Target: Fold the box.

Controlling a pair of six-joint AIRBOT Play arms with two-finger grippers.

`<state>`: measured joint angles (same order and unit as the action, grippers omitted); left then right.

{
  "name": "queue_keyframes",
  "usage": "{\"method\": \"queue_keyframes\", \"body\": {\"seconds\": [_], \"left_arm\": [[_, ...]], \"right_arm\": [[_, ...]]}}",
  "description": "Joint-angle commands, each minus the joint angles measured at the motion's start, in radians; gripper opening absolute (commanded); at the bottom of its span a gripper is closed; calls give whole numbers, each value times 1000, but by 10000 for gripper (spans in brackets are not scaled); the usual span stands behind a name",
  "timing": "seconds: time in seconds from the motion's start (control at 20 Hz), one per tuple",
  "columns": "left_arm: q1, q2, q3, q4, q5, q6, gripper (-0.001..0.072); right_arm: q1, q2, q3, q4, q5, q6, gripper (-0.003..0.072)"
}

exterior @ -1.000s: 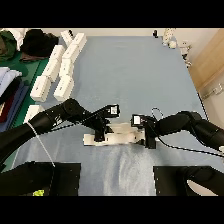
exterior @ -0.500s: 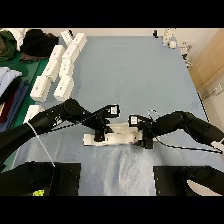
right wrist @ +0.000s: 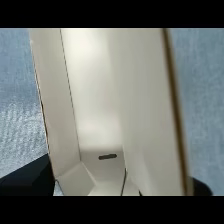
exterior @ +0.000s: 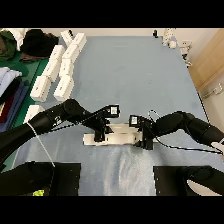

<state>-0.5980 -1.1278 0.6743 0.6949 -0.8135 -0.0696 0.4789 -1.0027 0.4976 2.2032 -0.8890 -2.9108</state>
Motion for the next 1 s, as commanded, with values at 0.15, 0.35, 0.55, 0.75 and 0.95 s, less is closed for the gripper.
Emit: {"method": "queue_keyframes", "body": {"seconds": [0.15, 0.35, 0.55, 0.75, 0.95], "left_arm": [[1, 1, 0, 0, 1, 0, 18], [1, 1, 0, 0, 1, 0, 18], [1, 1, 0, 0, 1, 0, 18], [1, 1, 0, 0, 2, 0, 18], [1, 1, 0, 0, 1, 0, 18]], "right_arm": [[1, 5, -1, 11, 0, 6, 720], [1, 5, -40, 6, 53, 3, 719], [2, 13, -61, 16, 82, -52, 707], [19, 13, -61, 19, 82, -68, 692], [28, 10, -61, 18, 95, -68, 648]]}}
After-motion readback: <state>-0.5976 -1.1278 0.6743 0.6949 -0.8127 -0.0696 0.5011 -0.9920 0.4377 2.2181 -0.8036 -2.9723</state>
